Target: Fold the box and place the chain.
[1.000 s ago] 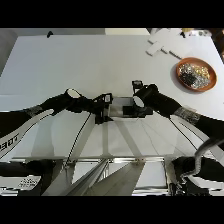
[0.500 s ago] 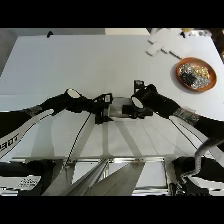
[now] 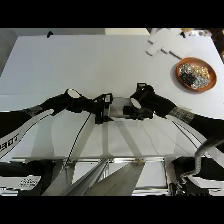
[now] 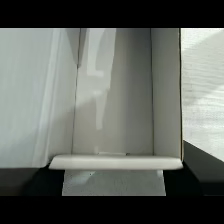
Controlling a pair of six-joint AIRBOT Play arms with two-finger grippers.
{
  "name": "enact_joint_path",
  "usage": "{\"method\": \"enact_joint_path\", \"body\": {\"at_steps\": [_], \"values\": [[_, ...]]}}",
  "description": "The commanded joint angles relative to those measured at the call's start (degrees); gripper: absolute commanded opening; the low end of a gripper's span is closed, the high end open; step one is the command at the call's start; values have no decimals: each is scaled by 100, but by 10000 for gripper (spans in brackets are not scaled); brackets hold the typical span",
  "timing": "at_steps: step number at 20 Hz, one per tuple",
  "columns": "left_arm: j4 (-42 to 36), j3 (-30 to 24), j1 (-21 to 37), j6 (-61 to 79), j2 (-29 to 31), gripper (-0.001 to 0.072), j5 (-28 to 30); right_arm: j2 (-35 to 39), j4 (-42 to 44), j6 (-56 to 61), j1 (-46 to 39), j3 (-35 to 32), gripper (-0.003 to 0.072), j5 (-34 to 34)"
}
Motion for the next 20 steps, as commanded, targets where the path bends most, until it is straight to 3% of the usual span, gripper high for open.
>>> {"method": "enact_joint_path", "body": {"at_steps": [1, 5, 6, 7, 8, 12, 20], "values": [[-4, 2, 2, -11, 2, 206, 0, -22, -61, -72, -4, -2, 18, 122], [-4, 2, 2, -11, 2, 206, 0, -22, -101, -70, -4, -4, 19, 33], [-4, 2, 2, -11, 2, 206, -2, -22, -116, -72, -4, -4, 63, 22], [-4, 2, 2, -11, 2, 206, 0, -22, -184, -83, -4, -4, 176, 22], [-4, 2, 2, -11, 2, 206, 0, -22, -201, -278, -4, -4, 200, 15], [-4, 2, 2, -11, 2, 206, 0, -22, -315, -973, -7, -4, 155, 11], [-4, 2, 2, -11, 2, 206, 0, -24, -413, -1126, -35, -4, 146, -400]]}}
